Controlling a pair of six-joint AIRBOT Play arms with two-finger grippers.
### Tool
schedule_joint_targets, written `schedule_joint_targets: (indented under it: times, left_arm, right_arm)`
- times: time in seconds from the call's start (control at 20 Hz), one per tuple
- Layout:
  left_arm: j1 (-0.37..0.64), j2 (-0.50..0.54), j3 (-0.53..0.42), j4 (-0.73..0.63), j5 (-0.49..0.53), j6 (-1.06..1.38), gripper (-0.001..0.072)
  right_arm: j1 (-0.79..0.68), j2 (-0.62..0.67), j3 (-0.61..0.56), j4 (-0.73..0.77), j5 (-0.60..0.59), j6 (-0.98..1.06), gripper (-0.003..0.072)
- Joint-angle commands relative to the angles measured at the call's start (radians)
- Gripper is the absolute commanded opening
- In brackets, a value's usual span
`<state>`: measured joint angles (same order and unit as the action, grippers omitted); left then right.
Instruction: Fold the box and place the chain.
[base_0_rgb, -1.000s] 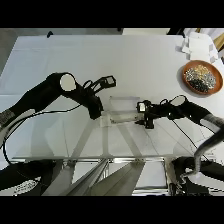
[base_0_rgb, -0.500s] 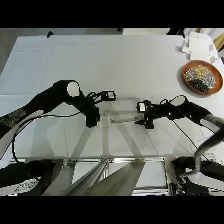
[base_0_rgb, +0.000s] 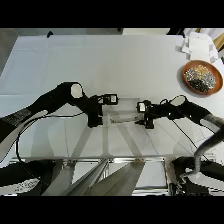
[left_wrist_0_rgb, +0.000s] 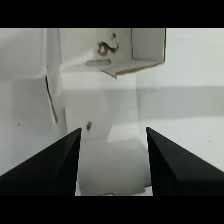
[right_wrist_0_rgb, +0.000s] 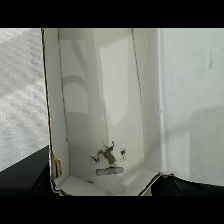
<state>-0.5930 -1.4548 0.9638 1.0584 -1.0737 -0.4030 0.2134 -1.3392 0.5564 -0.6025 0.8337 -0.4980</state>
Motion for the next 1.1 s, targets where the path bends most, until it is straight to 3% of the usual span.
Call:
schedule_joint_targets:
  times: [0.0,0.65,0.8,1.05]
  left_arm:
    - [-0.037,-0.009,-0.001,0.006,0.107,0.042,0.0455]
    - [-0.071,-0.027,-0.002,0.012,0.086,0.04,0.0383]
    - [-0.076,-0.027,-0.002,-0.005,0.073,0.04,0.0253]
    - [-0.098,-0.027,-0.002,-0.033,0.151,0.04,0.0252]
  right_arm:
    - [0.0,0.001,0.0,0.0,0.0,0.0,0.0411]
    - [0.0,0.001,0.0,0.0,0.0,0.0,0.0411]
    - [0.0,0.001,0.0,0.0,0.0,0.0,0.0411]
    - [0.0,0.001,0.0,0.0,0.0,0.0,0.0411]
